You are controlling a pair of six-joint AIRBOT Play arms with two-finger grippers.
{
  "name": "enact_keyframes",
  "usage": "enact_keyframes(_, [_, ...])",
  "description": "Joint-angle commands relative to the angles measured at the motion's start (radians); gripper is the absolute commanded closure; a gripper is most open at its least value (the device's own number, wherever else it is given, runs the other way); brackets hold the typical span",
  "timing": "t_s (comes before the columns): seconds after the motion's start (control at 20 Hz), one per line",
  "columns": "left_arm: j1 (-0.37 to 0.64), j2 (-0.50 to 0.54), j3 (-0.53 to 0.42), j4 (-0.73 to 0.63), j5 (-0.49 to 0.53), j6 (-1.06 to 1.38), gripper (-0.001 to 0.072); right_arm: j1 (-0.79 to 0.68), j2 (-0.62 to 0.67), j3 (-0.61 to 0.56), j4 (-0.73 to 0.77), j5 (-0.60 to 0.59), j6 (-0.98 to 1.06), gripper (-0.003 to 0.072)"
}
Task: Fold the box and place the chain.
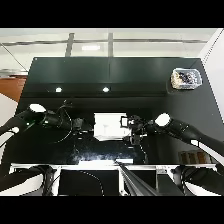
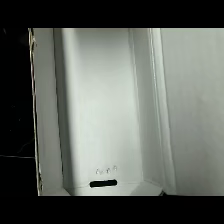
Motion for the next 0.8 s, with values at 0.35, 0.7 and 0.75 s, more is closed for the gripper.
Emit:
enact_keyframes(0.35, [-0.126, 0.008, 0.035, -0.004, 0.077, -0.068, 0.0038, 0.000, 0.000, 0.000, 0.000, 0.000, 0.000, 0.0135])
enact_keyframes(0.7, [-0.127, 0.008, 0.038, 0.004, 0.071, -0.108, 0.0044, 0.000, 0.000, 0.000, 0.000, 0.002, 0.000, 0.0374])
enact_keyframes(0.75, [-0.134, 0.010, 0.043, 0.025, 0.072, -0.135, 0.0098, 0.000, 0.000, 0.000, 0.000, 0.002, 0.000, 0.0374])
